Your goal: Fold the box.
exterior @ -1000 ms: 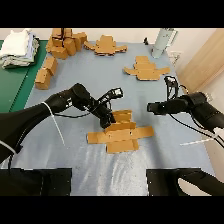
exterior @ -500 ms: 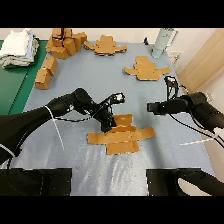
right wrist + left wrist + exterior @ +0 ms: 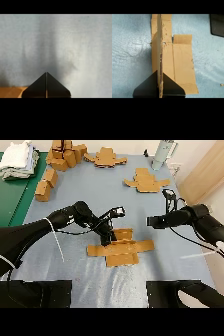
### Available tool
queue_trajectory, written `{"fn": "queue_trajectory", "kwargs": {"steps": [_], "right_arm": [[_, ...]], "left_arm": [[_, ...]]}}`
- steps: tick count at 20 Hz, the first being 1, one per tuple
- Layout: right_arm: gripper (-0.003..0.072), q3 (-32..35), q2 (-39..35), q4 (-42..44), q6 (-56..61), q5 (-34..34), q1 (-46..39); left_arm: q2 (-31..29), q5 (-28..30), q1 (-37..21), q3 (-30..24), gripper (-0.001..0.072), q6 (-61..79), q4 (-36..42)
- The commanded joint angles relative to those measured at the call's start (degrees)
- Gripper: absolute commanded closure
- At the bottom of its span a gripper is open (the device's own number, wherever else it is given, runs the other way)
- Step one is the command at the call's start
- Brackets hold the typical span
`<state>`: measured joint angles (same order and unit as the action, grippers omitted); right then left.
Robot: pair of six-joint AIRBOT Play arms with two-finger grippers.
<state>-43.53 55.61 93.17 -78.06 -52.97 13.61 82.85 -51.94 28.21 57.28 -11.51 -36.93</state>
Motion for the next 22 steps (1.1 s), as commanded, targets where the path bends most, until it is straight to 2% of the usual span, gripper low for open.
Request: {"fn": "queue_trajectory", "kwargs": {"steps": [1,3,5,8,9,11,12,13,14,19,22], "right_arm": [[0.0684,-0.1,-6.0,-0.2,2.0,-15.1,4.0],[0.0684,0.0,-11.6,-2.6,8.7,-23.3,9.0],[0.0685,1.5,-17.5,-2.4,10.8,-26.1,15.9],[0.0684,7.7,-24.4,-1.8,12.7,-23.8,29.9],[0.0684,10.5,-26.0,-1.9,9.9,-21.3,35.2],[0.0682,16.4,-26.9,-7.4,5.5,-14.6,45.8],[0.0592,19.1,-25.9,-11.1,1.4,-10.8,50.3],[0.0333,21.2,-24.5,-15.0,-2.2,-7.0,53.5],[0.0131,23.1,-22.6,-18.8,-5.4,-3.3,56.0],[0.0121,24.1,-13.3,-28.0,-7.5,6.4,57.8],[0.0124,24.1,-9.6,-32.5,-7.5,9.3,57.8]], "left_arm": [[0.0,-0.1,-0.1,0.0,0.0697,0.0,-0.3],[0.0,-0.1,-0.1,0.0,0.0697,0.0,-0.3],[0.0,-0.1,0.0,0.0,0.0697,0.0,-0.3],[0.0,-0.1,0.0,0.0,0.0697,0.0,-0.3],[0.0,-0.1,0.0,0.0,0.0697,0.0,-0.3],[0.0,-0.1,0.0,0.0,0.0697,0.0,-0.3],[0.0,-0.1,0.0,0.0,0.0697,0.0,-0.3],[0.0,-0.1,0.0,0.0,0.0697,0.0,-0.3],[0.0,-0.1,0.0,0.0,0.0697,0.0,-0.3],[0.0,-0.1,0.0,0.0,0.0697,0.0,-0.3],[0.0,-0.1,0.0,0.0,0.0697,0.0,-0.3]]}}
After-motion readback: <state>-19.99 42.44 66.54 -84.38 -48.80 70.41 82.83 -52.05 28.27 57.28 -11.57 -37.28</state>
